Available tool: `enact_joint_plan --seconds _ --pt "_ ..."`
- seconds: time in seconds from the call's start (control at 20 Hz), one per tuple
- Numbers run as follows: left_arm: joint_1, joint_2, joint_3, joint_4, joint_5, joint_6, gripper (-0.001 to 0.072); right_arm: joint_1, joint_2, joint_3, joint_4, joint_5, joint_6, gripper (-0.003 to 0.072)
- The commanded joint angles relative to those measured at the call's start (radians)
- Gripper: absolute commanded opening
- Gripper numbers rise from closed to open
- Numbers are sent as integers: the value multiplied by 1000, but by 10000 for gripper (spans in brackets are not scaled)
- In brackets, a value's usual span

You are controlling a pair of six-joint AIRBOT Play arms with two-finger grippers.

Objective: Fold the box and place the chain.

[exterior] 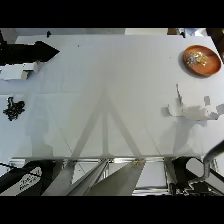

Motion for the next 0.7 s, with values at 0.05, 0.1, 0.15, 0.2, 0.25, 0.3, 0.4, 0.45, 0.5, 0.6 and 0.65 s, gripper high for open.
enact_joint_plan --seconds 0.05,0.1,0.15,0.2,0.25,0.3,0.4,0.45,0.5,0.6,0.65 --pt "0 1 1 0 0 0 701 -143 -197 0 171 247 -196 262" --pt "0 1 1 0 0 0 701 -146 -233 0 173 261 -218 262" --pt "0 1 1 0 0 0 701 -146 -261 0 171 259 -235 262" --pt "0 1 1 0 0 0 701 -146 -280 0 173 245 -256 262" --pt "0 1 1 0 0 0 701 -146 -291 0 172 217 -261 262" --pt "0 1 1 0 0 0 701 -146 -298 0 172 184 -261 262" --pt "0 1 1 0 0 0 701 -147 -303 0 167 138 -283 262" --pt "0 1 1 0 0 0 701 -147 -307 0 159 129 -291 262" --pt "0 1 1 0 0 0 701 -148 -314 0 154 122 -291 262" --pt "0 1 1 0 0 0 701 -147 -333 1 147 111 -304 261" --pt "0 1 1 0 0 0 701 -147 -339 1 148 104 -306 260"
